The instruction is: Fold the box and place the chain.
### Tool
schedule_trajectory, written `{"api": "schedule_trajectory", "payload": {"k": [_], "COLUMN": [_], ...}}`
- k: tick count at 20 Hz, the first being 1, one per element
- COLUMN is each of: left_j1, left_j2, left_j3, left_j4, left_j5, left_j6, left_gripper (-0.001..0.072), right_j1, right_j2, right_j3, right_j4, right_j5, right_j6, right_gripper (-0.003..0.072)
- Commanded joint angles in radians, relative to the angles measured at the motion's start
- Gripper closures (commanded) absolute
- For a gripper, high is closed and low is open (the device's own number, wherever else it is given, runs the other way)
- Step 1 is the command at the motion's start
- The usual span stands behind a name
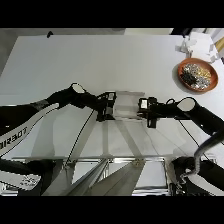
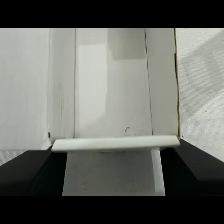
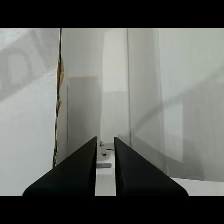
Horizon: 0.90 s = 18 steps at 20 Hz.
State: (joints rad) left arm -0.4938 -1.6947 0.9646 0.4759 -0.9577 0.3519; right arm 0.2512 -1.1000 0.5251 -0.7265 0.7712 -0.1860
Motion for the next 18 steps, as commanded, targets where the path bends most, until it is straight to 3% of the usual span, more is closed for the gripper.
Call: {"api": "schedule_trajectory", "payload": {"k": [1, 3, 6, 12, 18], "left_j1": [0.000, 0.000, 0.000, 0.000, 0.000], "left_j2": [0.000, 0.000, 0.000, 0.000, 0.000], "left_j3": [0.000, 0.000, 0.000, 0.000, 0.000], "left_j4": [0.000, 0.000, 0.000, 0.000, 0.000], "left_j5": [0.000, 0.000, 0.000, 0.000, 0.000], "left_j6": [0.000, 0.000, 0.000, 0.000, 0.000], "left_gripper": [0.0458, 0.0458, 0.0458, 0.0458, 0.0458], "right_j1": [0.003, 0.003, 0.003, 0.003, 0.003], "right_j2": [0.000, 0.000, 0.000, 0.080, 0.277], "right_j3": [-0.005, -0.011, -0.011, -0.011, -0.011], "right_j4": [0.002, 0.001, 0.005, 0.000, -0.090], "right_j5": [-0.006, -0.005, -0.005, -0.002, -0.001], "right_j6": [0.001, 0.001, 0.001, 0.016, 0.504], "right_gripper": [0.0476, 0.0474, 0.0349, 0.0343, 0.0346]}}
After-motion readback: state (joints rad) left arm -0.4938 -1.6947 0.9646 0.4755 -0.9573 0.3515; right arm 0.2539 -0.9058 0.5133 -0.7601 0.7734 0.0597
